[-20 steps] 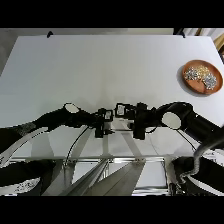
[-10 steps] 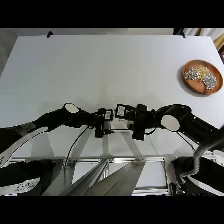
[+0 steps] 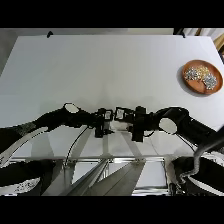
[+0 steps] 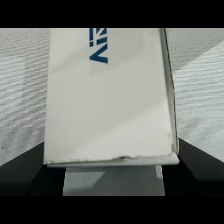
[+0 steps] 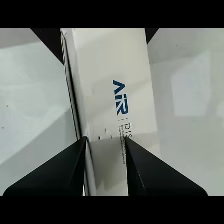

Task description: Fold the box and place the chain.

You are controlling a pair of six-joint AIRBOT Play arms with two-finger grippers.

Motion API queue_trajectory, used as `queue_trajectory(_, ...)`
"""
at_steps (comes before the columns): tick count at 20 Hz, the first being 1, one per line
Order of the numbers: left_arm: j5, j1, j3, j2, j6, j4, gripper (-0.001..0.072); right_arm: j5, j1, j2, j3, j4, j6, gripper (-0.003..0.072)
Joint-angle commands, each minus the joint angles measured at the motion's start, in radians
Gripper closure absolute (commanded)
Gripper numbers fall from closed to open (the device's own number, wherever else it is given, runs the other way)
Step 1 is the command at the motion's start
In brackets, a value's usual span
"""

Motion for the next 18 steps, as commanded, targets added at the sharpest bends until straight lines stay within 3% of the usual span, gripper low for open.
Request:
queue_trajectory(1, 0.002, 0.000, 0.000, 0.000, 0.000, -0.003, 0.0436, 0.006, 0.026, -0.001, -0.012, 0.003, 0.000, 0.0446)
queue_trajectory(2, 0.002, -0.001, 0.000, 0.000, 0.000, -0.003, 0.0436, 0.006, 0.029, -0.001, -0.013, 0.003, 0.000, 0.0434)
queue_trajectory(4, 0.002, 0.000, 0.000, 0.000, 0.000, -0.002, 0.0436, 0.005, 0.029, 0.000, -0.013, 0.004, 0.000, 0.0337)
queue_trajectory(9, 0.002, 0.000, 0.000, 0.000, 0.000, -0.003, 0.0436, -0.011, 0.029, 0.039, -0.013, 0.032, -0.001, 0.0336)
queue_trajectory(11, 0.002, 0.000, 0.000, 0.000, 0.000, -0.003, 0.0436, -0.031, 0.029, 0.072, -0.013, 0.076, -0.012, 0.0278)
queue_trajectory(15, 0.002, 0.000, 0.000, 0.000, 0.000, -0.003, 0.0436, -0.049, -0.012, 0.139, -0.013, 0.157, -0.012, 0.0280)
queue_trajectory(16, 0.002, 0.000, 0.000, 0.000, 0.000, -0.003, 0.0436, -0.043, -0.033, 0.143, -0.013, 0.188, -0.012, 0.0336)
queue_trajectory(17, 0.002, 0.000, 0.000, 0.000, 0.000, -0.002, 0.0436, -0.045, -0.059, 0.143, -0.018, 0.253, -0.013, 0.0530)
queue_trajectory(18, 0.002, 0.000, 0.000, 0.000, 0.000, -0.003, 0.0436, -0.075, -0.077, 0.143, -0.035, 0.349, -0.019, 0.0670)
